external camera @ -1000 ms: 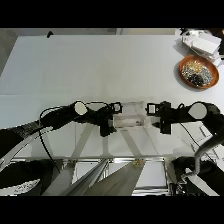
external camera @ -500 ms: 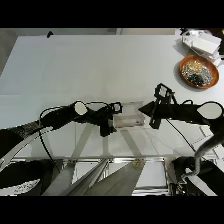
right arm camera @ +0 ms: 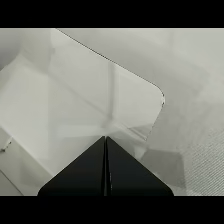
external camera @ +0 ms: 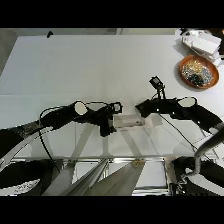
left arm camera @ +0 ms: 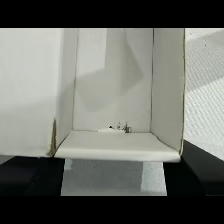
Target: Fold the box and place the chain.
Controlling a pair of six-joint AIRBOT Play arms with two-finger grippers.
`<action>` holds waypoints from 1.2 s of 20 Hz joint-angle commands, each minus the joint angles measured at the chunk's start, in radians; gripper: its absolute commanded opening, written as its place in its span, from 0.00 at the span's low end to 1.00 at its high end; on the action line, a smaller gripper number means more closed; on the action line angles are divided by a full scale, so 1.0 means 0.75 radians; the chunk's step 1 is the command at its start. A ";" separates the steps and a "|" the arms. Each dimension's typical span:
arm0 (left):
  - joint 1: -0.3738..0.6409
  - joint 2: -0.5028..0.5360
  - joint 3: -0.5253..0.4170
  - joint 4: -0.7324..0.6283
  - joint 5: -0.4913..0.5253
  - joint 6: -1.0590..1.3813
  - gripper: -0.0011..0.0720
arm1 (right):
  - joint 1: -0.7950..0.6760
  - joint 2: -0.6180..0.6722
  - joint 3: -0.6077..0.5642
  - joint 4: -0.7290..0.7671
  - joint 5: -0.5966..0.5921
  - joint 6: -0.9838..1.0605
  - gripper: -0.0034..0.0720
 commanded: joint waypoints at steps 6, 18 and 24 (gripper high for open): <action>0.000 0.001 -0.001 0.001 0.000 0.001 0.47 | -0.001 0.077 0.007 -0.041 0.099 0.038 0.07; 0.000 0.001 -0.001 0.001 -0.003 0.001 0.47 | -0.036 0.546 -0.036 -0.975 0.388 -0.345 0.56; 0.000 0.001 -0.001 0.001 -0.005 0.001 0.47 | -0.036 0.395 -0.066 -0.881 0.376 -0.725 0.25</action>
